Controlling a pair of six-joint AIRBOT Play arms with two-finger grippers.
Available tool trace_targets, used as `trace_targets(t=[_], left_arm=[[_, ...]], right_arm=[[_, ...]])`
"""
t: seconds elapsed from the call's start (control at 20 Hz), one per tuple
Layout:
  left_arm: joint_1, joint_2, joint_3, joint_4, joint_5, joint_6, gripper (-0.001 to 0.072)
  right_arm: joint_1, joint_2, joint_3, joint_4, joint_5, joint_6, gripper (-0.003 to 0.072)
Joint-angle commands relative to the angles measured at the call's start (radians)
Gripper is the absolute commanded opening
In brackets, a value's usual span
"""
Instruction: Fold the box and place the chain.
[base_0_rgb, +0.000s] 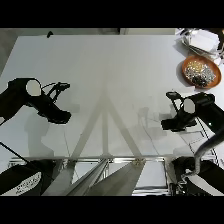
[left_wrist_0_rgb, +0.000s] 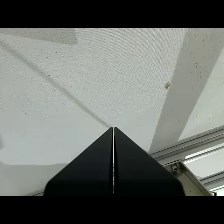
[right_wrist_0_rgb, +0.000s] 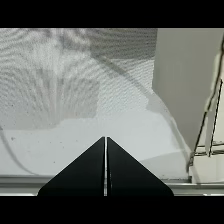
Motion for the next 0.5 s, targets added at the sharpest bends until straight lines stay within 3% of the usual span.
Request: trace_targets(t=[0.0, 0.35, 0.45], left_arm=[[0.000, 0.001, 0.000, 0.000, 0.000, 0.000, 0.0011], [0.000, 0.001, 0.000, 0.000, 0.000, 0.000, 0.0011], [0.000, 0.001, 0.000, 0.000, 0.000, 0.000, 0.0011]], right_arm=[[0.001, 0.000, 0.000, 0.000, -0.001, 0.000, 0.0018], [0.001, 0.000, 0.000, 0.000, -0.012, 0.000, 0.0018], [0.001, 0.000, 0.000, -0.005, -0.076, 0.000, 0.0018]])
